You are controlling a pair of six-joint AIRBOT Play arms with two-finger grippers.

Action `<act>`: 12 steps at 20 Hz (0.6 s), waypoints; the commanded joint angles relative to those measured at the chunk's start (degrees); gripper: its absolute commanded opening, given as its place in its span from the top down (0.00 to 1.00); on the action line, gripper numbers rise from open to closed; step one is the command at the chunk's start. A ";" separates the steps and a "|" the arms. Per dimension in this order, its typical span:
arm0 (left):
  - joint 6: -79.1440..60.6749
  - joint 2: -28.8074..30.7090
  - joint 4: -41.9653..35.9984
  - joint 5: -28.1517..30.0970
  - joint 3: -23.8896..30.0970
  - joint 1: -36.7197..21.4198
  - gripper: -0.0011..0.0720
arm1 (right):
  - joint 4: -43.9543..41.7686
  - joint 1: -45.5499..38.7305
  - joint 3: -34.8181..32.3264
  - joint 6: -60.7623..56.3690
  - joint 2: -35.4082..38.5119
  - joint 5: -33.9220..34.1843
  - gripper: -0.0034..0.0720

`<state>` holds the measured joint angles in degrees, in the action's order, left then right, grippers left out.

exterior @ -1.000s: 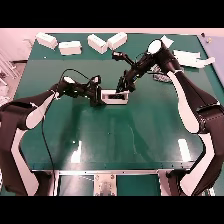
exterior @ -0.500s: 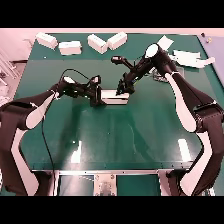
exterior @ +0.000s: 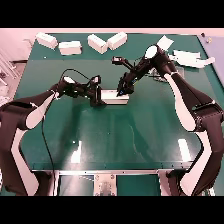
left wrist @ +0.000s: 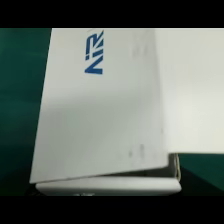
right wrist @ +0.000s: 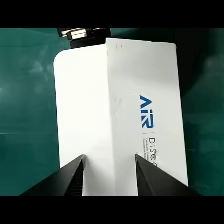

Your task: Fold the box and place the chain.

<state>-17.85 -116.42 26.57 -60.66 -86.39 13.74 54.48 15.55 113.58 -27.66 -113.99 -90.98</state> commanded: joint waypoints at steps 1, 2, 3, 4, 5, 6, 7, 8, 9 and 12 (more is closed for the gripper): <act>-0.02 0.04 0.00 0.02 0.02 0.02 0.35 | 0.24 0.04 0.04 0.76 -0.02 1.33 0.45; -0.02 0.04 0.00 0.02 0.02 0.02 0.35 | 0.26 0.07 0.04 0.81 -0.02 1.55 0.45; -0.02 0.04 0.00 0.02 0.02 0.04 0.35 | 0.66 0.07 0.04 1.20 -0.02 1.73 0.45; -0.02 0.04 0.00 0.02 0.02 0.02 0.35 | 0.90 0.07 0.04 1.18 -0.02 1.88 0.45; -0.02 0.04 0.00 0.02 0.02 0.02 0.35 | 1.27 0.07 0.04 1.16 -0.02 1.92 0.40; 0.00 0.04 0.00 0.02 0.02 0.02 0.35 | 1.29 0.07 0.04 1.16 -0.02 2.08 0.40; -0.02 0.04 0.00 0.02 0.02 0.04 0.35 | 1.46 0.07 0.04 1.16 -0.02 2.08 0.39; -0.02 0.04 0.00 0.02 0.02 0.04 0.35 | 1.73 0.07 0.04 1.14 -0.02 2.05 0.38; -0.02 0.04 0.00 0.02 0.02 0.02 0.35 | 1.99 0.07 0.04 1.16 -0.02 2.08 0.38; -0.02 0.04 0.00 0.02 0.02 0.02 0.35 | 2.71 0.07 0.04 1.16 -0.02 2.69 0.36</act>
<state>-17.85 -116.42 26.57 -60.64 -86.39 13.76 56.27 15.57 113.58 -26.55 -113.99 -88.95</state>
